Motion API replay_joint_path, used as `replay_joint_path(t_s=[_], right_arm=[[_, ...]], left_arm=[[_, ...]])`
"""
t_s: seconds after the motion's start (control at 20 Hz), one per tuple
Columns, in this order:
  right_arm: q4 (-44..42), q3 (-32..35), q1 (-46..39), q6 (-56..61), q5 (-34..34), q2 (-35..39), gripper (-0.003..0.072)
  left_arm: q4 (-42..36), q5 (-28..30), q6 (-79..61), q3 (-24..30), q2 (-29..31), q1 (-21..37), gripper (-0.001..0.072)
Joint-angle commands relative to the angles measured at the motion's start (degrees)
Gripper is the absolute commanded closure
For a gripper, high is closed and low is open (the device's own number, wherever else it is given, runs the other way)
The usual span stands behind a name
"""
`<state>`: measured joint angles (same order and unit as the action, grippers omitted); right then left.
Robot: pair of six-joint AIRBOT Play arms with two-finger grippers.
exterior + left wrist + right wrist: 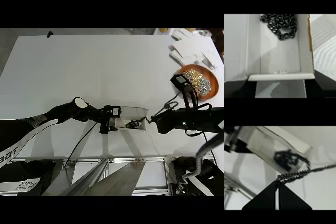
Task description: Fold the box and place the chain.
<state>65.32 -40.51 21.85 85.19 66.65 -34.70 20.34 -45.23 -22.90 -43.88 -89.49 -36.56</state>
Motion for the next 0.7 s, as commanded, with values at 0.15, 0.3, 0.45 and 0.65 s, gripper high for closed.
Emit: replay_joint_path(t_s=[0.15,0.3,0.45,0.65], right_arm=[[-6.19,2.82,5.44,-0.15,-15.13,-0.96,0.0670],[-6.03,5.05,7.28,-0.44,-17.90,-5.25,0.0670],[-6.03,5.49,8.98,-3.23,-19.82,-11.26,0.0669],[-5.77,4.85,9.20,-3.67,-21.11,-15.61,0.0481]], left_arm=[[0.02,0.00,0.00,0.00,0.04,0.02,0.0620],[0.02,0.02,0.00,0.00,0.04,0.02,0.0621],[0.02,0.00,-0.02,0.00,0.04,0.02,0.0621],[0.02,0.02,-0.02,0.00,0.04,0.02,0.0621]])
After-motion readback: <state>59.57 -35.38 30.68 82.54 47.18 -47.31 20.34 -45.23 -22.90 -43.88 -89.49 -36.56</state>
